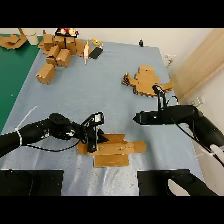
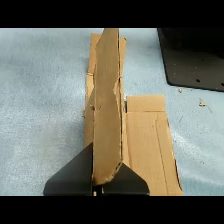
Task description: Fold the box.
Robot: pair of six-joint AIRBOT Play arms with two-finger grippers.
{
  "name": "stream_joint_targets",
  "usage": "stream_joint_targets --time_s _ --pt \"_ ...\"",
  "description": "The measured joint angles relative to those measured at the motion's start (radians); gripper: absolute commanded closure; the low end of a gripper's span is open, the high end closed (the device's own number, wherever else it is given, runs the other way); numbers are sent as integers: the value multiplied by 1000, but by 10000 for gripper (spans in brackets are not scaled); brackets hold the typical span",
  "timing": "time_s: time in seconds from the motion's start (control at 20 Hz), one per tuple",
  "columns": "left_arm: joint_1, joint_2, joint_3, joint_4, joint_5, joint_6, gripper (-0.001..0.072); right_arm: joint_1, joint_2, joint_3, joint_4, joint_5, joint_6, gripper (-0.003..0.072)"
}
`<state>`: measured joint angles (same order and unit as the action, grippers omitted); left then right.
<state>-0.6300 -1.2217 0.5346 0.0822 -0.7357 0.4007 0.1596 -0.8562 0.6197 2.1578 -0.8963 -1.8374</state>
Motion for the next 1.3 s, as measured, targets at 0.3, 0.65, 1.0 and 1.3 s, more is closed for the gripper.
stream_joint_targets --time_s 0.3,0.65,1.0,1.3 --pt "0 0 0 2 1 0 699 145 278 -65 -251 -116 242 685" --pt "0 0 0 3 2 0 699 470 462 -116 -301 -333 339 686" --pt "0 0 0 2 2 0 699 1009 485 -240 -597 -192 467 685" --pt "0 0 0 3 2 0 700 1373 384 -288 -879 -100 564 263"
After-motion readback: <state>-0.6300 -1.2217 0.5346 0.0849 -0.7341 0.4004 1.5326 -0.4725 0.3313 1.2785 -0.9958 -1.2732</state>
